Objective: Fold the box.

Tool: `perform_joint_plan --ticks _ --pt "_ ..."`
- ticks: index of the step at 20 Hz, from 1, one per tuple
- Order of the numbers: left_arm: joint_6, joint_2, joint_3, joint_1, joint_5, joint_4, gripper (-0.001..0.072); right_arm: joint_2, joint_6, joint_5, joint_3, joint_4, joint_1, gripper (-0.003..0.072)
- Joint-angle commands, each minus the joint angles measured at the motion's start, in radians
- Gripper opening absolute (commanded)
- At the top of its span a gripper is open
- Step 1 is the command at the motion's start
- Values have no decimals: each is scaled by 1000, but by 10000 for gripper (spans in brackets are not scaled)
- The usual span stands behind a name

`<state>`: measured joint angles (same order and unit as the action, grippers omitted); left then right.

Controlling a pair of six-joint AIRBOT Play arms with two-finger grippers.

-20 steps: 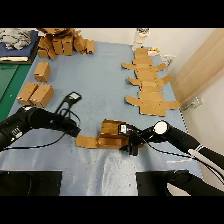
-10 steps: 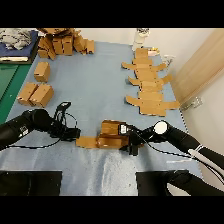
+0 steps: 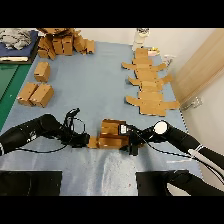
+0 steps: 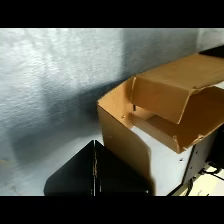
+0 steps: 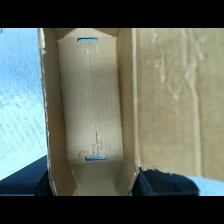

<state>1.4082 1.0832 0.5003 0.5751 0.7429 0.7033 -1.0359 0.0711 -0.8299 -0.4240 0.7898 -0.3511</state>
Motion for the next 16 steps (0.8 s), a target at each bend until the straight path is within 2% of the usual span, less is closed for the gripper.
perform_joint_plan --ticks 1,4,11,16 --pt "-14 1 -8 53 -64 -66 10 0 0 -1 0 -1 0 513" --pt "-58 -7 -2 55 -47 -124 10 0 0 -3 0 -1 0 514" --pt "-59 -101 -1 13 -60 -121 12 0 0 -8 0 -1 0 514" --pt "-59 -105 -1 -5 -62 -129 13 0 0 -8 0 -1 0 513"
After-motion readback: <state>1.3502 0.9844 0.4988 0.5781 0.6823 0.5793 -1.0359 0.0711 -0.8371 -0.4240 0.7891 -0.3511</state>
